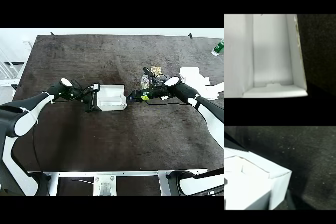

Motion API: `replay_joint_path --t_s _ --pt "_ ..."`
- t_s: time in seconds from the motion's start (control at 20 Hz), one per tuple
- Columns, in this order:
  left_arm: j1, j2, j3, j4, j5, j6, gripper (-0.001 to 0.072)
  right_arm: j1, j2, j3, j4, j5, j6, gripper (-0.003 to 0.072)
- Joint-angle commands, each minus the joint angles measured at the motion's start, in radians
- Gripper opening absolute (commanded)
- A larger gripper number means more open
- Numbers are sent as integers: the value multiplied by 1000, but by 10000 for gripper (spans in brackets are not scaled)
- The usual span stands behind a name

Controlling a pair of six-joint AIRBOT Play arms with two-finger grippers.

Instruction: Fold the box and place the chain.

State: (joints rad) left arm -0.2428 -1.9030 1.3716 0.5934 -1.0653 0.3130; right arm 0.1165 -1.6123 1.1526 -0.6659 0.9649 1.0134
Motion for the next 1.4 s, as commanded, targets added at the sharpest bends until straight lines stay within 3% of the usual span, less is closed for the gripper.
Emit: replay_joint_path --t_s 0.0,0.25,0.4,0.6,0.9,1.35 --pt "0 0 0 0 0 0 423 23 3 3 26 3 3 378" --pt "0 0 0 0 0 0 423 42 3 3 27 4 3 378" --pt "0 0 0 0 0 0 423 61 3 3 25 2 4 436" --pt "0 0 0 0 0 0 423 87 3 30 -60 -12 69 436" --pt "0 0 0 0 0 0 423 150 0 104 -308 -15 237 436" --pt "0 0 0 0 -1 -2 423 218 -74 178 -389 -22 362 436"
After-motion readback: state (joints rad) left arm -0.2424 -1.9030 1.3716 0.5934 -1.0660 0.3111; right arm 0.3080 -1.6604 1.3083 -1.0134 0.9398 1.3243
